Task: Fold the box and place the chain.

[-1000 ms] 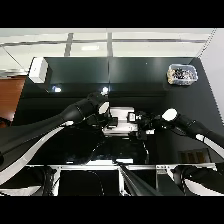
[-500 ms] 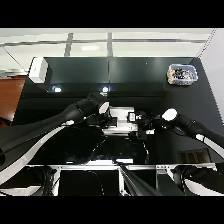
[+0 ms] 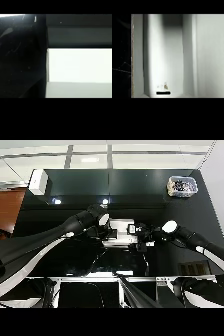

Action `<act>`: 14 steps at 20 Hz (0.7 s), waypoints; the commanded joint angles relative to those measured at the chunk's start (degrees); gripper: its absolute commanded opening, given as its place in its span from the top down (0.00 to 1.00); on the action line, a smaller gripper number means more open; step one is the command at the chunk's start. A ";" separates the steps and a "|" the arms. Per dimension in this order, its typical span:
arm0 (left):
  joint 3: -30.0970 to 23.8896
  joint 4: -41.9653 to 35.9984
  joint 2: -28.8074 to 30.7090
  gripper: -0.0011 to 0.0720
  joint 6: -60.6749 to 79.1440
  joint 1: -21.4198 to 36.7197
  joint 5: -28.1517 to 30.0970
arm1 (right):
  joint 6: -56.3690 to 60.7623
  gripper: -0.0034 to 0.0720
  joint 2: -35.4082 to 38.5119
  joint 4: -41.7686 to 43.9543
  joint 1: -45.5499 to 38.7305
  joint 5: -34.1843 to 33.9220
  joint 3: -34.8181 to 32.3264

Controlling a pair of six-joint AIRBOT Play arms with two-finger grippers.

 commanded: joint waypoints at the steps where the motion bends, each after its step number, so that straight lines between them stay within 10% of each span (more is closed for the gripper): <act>1: 0.04 0.13 -0.04 0.95 0.55 0.00 -0.70 | 2.73 0.03 0.17 0.11 0.07 1.16 0.11; 9: 0.04 0.24 -0.04 0.95 0.55 -0.02 -1.62 | 8.22 0.08 9.44 -11.52 -2.82 9.68 0.24; 11: 0.04 0.24 -0.04 0.95 0.57 -0.02 -1.64 | 7.96 0.48 9.42 -9.86 -2.82 9.73 0.22; 14: 0.04 0.22 -0.04 0.95 0.55 0.00 -1.44 | 7.93 0.71 9.38 -7.10 -2.80 8.98 0.22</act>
